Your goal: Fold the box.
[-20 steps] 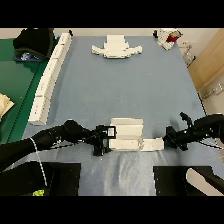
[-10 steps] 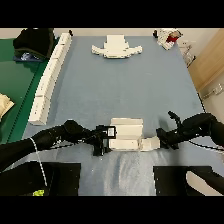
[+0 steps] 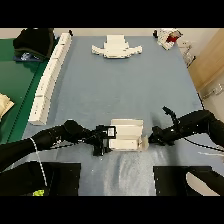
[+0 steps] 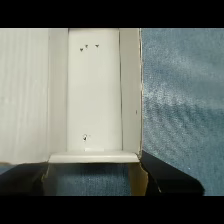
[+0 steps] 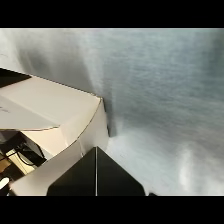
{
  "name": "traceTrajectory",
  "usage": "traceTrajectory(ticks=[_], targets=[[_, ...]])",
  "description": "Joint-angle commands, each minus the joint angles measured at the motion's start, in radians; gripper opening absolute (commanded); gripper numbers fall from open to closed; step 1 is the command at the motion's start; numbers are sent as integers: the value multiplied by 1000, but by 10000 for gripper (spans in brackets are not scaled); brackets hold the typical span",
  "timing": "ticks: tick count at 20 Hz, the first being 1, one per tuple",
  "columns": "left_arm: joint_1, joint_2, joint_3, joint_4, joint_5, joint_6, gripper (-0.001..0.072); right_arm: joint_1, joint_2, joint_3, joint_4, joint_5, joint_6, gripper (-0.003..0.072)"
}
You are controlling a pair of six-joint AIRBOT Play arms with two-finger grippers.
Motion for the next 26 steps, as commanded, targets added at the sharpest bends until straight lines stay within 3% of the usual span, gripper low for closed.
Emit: traceTrajectory(ticks=[1, 3, 5, 6, 7, 15, 21, 26], targets=[[0, 1, 1, 0, 0, 0, 468, 8, 50, 20, 2, 17, 1, 51], [0, 1, 1, 0, 0, 0, 468, 8, 74, 21, 2, 18, 0, 303], [0, 1, 1, 0, 0, 0, 468, 9, 88, 21, 2, 18, -8, 325], [0, 1, 1, 0, 0, 0, 468, 14, 91, 21, 2, 18, -23, 424], [0, 1, 1, 0, 0, 0, 468, 29, 93, 21, -2, 19, -30, 449], [0, 1, 1, 0, 0, 0, 468, 310, 92, 28, -122, 218, 135, 436], [0, 1, 1, 0, 0, 0, 468, 465, 90, 122, -373, 228, 412, 406], [0, 1, 1, 0, 0, 0, 468, 616, 19, 195, -484, 227, 634, 406]])
